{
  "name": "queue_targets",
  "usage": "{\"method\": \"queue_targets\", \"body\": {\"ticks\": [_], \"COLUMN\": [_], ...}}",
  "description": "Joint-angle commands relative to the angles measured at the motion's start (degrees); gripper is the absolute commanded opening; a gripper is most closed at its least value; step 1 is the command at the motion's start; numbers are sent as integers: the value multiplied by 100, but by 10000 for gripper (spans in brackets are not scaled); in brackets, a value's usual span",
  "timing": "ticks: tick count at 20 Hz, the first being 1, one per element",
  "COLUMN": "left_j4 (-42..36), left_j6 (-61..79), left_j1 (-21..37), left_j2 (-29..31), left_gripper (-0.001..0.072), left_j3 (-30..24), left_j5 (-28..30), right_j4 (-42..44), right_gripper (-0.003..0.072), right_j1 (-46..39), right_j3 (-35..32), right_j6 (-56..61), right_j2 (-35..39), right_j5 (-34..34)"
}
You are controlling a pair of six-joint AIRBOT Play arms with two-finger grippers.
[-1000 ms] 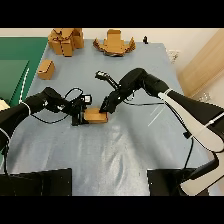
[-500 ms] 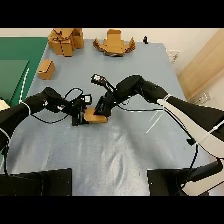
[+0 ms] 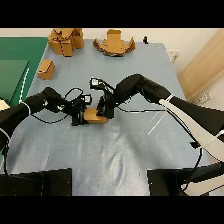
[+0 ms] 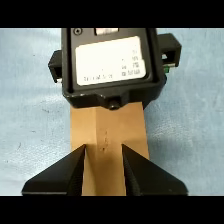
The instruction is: Fold the box.
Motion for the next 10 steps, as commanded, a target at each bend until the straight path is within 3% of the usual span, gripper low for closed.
{"method": "queue_targets", "body": {"ticks": [1, 6, 10], "left_j4": [0, 0, 0], "left_j6": [-2, -2, -2], "left_j1": [-2, -2, -4], "left_j2": [0, 0, 0], "left_gripper": [355, 355, 355], "left_j3": [-2, -2, -2], "left_j5": [-4, -9, -17], "right_j4": [-188, -243, -636], "right_gripper": [347, 353, 346], "right_j1": [11, 164, 323], "right_j3": [7, 4, 4], "right_j6": [-35, -37, 87], "right_j2": [2, 0, -7], "right_j5": [107, -227, -101]}}
